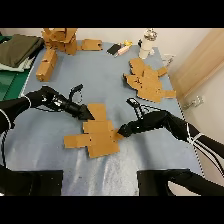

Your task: Fold the box.

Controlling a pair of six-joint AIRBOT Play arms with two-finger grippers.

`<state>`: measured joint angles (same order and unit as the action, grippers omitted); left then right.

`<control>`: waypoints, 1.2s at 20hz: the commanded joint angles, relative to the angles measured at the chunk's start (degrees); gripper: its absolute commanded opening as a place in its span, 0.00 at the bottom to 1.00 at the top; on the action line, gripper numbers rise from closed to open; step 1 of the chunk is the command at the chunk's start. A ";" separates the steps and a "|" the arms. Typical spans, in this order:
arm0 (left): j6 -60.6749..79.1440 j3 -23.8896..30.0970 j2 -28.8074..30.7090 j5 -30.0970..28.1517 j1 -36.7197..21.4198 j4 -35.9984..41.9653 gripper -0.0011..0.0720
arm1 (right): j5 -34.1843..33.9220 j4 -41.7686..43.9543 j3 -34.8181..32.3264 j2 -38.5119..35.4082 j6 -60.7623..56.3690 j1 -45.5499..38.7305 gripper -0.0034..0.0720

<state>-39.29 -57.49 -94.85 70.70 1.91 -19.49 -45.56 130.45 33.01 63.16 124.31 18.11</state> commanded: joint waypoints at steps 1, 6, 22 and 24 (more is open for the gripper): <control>7.23 -0.04 1.81 1.42 1.46 -0.26 0.03 | -1.40 -8.70 4.26 -0.02 -7.91 -2.43 0.57; 17.33 0.00 11.43 -10.75 8.44 -0.22 0.03 | -15.02 -19.12 19.93 -0.02 -23.04 -10.47 0.43; 64.39 16.26 20.20 -28.79 17.05 18.49 0.03 | -6.91 -24.30 7.39 -5.84 -47.71 0.61 0.05; 67.63 17.40 20.17 -28.74 17.05 19.78 0.03 | -6.71 -24.98 7.02 -5.84 -49.92 2.78 0.05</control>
